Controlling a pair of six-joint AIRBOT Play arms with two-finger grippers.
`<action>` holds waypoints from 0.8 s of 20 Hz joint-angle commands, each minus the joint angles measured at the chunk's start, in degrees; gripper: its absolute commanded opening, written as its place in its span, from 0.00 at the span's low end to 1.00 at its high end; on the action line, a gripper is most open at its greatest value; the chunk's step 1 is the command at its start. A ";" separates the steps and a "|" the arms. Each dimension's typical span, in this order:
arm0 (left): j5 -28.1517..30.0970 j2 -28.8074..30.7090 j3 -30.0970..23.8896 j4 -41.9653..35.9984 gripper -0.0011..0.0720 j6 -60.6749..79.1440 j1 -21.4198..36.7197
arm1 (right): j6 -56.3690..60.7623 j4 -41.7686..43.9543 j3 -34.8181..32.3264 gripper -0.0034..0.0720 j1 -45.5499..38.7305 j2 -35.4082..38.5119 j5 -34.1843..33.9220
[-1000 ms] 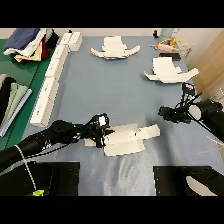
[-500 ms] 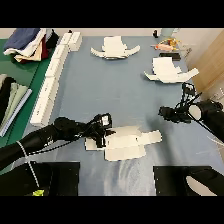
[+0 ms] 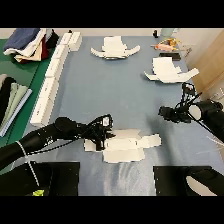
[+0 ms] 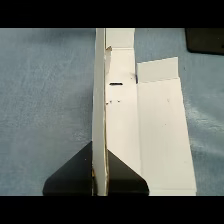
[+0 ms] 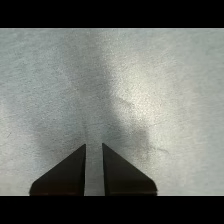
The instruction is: Fold the box.
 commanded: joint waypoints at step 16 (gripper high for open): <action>-0.76 -0.04 -0.02 3.61 0.04 -5.40 -0.31 | -27.87 20.00 0.28 0.05 11.85 12.63 17.44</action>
